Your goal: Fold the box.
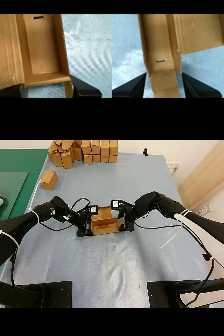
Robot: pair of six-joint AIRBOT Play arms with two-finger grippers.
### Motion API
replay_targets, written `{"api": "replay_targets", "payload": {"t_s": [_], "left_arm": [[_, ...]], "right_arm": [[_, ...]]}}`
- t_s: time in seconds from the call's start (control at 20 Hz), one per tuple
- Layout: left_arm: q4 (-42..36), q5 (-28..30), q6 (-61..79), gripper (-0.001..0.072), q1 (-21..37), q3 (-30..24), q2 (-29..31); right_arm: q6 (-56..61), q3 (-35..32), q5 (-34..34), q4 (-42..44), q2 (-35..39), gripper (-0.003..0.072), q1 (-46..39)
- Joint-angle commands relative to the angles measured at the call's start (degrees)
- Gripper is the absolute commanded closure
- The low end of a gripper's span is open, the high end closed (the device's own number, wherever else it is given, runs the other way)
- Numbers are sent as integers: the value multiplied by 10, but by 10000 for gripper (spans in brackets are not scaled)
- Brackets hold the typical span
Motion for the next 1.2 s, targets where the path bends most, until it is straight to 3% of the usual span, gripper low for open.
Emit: {"api": "replay_targets", "payload": {"t_s": [0.0,0.1,0.25,0.4,0.55,0.65,0.8,0.9,1.15], "left_arm": [[0,0,0,692,0,0,0],[0,0,0,692,0,0,0],[0,0,0,692,0,0,0],[0,0,0,692,0,0,0],[0,0,0,692,0,0,0],[0,0,1,692,0,0,0],[0,0,3,692,0,0,0],[-1,0,4,693,0,0,0],[-5,1,4,692,0,0,0]], "right_arm": [[0,0,13,4,-4,-16,9],[0,0,13,5,-8,61,20],[0,0,13,-6,-10,331,35],[0,0,7,-5,-10,422,36],[0,0,10,-4,-10,424,45],[0,0,16,-1,-10,531,53],[0,0,20,15,-11,539,62],[0,0,19,22,-11,667,68],[1,0,15,32,-11,667,73]]}}
